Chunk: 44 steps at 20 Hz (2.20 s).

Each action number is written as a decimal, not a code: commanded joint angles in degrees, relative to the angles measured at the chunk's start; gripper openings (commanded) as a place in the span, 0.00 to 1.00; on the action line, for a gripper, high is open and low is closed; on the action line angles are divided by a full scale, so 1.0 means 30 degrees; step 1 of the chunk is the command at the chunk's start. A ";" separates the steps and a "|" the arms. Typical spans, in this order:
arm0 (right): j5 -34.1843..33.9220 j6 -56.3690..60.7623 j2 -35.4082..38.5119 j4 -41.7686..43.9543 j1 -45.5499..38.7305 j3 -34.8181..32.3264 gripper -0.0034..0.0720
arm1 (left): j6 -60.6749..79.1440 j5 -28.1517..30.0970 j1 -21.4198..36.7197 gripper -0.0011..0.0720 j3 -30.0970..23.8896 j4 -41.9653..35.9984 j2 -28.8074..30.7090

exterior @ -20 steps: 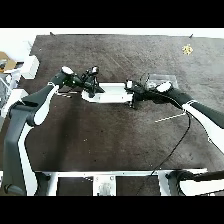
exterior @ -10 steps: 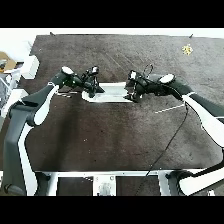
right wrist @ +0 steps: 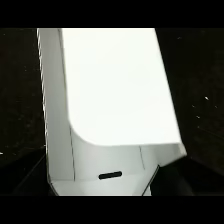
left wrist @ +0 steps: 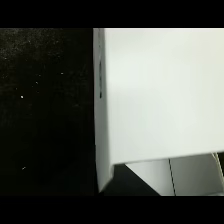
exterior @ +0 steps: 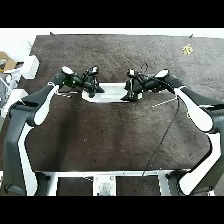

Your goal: Fold the box and place the chain.

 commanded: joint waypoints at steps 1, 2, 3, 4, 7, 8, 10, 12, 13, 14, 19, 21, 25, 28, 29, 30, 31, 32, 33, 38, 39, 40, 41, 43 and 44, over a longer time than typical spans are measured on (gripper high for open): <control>0.1195 0.0386 -0.1224 -0.0015 -0.0007 0.1158 0.94 | 0.0007 -0.0007 -0.0007 0.03 -0.0007 0.0007 -0.0007; 0.1333 0.0386 -0.1370 -0.0029 -0.0007 0.1158 0.94 | 0.0000 -0.0007 -0.0007 0.03 -0.0007 0.0007 -0.0007; 0.1545 0.0379 -0.1486 -0.0036 -0.0015 0.1158 0.94 | 0.0000 -0.0007 -0.0007 0.03 -0.0007 0.0007 -0.0007; 0.1661 0.0364 -0.1545 -0.0029 -0.0015 0.1158 0.94 | 0.0000 0.0000 -0.0007 0.03 -0.0007 0.0007 -0.0007; 0.1683 0.0255 -0.1610 0.0058 -0.0007 0.1158 0.94 | 0.0000 -0.0007 -0.0007 0.03 -0.0007 0.0007 -0.0007; 0.1683 0.0248 -0.1625 -0.0015 -0.0015 0.1158 0.94 | 0.0000 0.0000 -0.0007 0.03 -0.0007 0.0007 -0.0007; 0.1690 0.0160 -0.1647 -0.0357 -0.0015 0.1158 0.94 | 0.0000 -0.0007 -0.0007 0.03 -0.0007 0.0007 -0.0007; 0.1690 0.0007 -0.1683 -0.0321 -0.0015 0.1173 0.94 | 0.0000 -0.0007 -0.0007 0.03 -0.0007 0.0007 -0.0007; 0.1690 0.0015 -0.1770 -0.0306 -0.0015 0.1224 0.94 | 0.0000 0.0000 -0.0007 0.03 -0.0007 0.0007 -0.0007; 0.1887 0.0036 -0.2004 -0.0306 -0.0015 0.1501 0.94 | 0.0000 0.0000 -0.0007 0.03 -0.0007 0.0007 -0.0007; 0.2871 0.0823 -0.3031 -0.0240 -0.0007 0.2929 0.94 | 0.0000 -0.0007 -0.0007 0.03 -0.0007 0.0007 -0.0007; 0.2871 0.0809 -0.3031 -0.0233 0.0007 0.2929 0.94 | 0.0000 -0.0007 -0.0007 0.03 -0.0007 0.0007 -0.0007; 0.2805 0.0743 -0.3031 -0.0750 0.0015 0.2929 0.88 | 0.0000 -0.0007 -0.0007 0.03 -0.0007 0.0007 -0.0007; 0.2484 0.0743 -0.3031 -0.0867 0.0044 0.2922 0.88 | 0.0007 -0.0007 -0.0007 0.03 -0.0007 0.0007 -0.0007; 0.2295 0.0743 -0.3038 -0.1049 0.0073 0.2922 0.94 | 0.0007 -0.0007 -0.0007 0.03 -0.0007 0.0007 -0.0007; 0.2040 0.0750 -0.3031 -0.1333 0.0131 0.2922 0.94 | 0.0000 -0.0007 -0.0007 0.03 -0.0007 0.0007 -0.0007; 0.1843 0.0758 -0.3031 -0.1545 0.0189 0.2922 0.94 | 0.0000 -0.0007 -0.0007 0.04 -0.0007 0.0007 -0.0007; 0.1792 0.0750 -0.3031 -0.1537 0.0204 0.2922 0.94 | 0.0000 -0.0007 -0.0007 0.03 -0.0007 0.0007 -0.0007; 0.1792 0.0750 -0.3031 -0.1552 0.0226 0.2922 0.94 | 0.0007 -0.0007 -0.0007 0.03 -0.0007 0.0007 -0.0007; 0.1275 0.0743 -0.3031 -0.2055 0.0233 0.2922 0.80 | 0.0007 -0.0007 -0.0007 0.03 -0.0007 0.0007 -0.0007; 0.1151 0.0736 -0.3031 -0.2062 0.0233 0.2922 0.75 | 0.0000 -0.0007 -0.0007 0.03 -0.0007 0.0007 -0.0007; 0.1151 0.0670 -0.3031 -0.2062 0.0233 0.2922 0.72 | 0.0000 -0.0007 -0.0007 0.03 -0.0007 0.0015 -0.0007; 0.1151 0.0670 -0.3031 -0.2091 0.0233 0.2922 0.72 | 0.0000 -0.0007 -0.0007 0.03 -0.0007 0.0007 -0.0007; 0.1137 0.0670 -0.3031 -0.2186 0.0233 0.2922 0.72 | 0.0000 -0.0007 -0.0007 0.03 -0.0007 0.0007 -0.0007; 0.1078 0.0678 -0.3031 -0.2324 0.0233 0.2922 0.72 | 0.0000 -0.0007 -0.0007 0.03 -0.0007 0.0007 -0.0007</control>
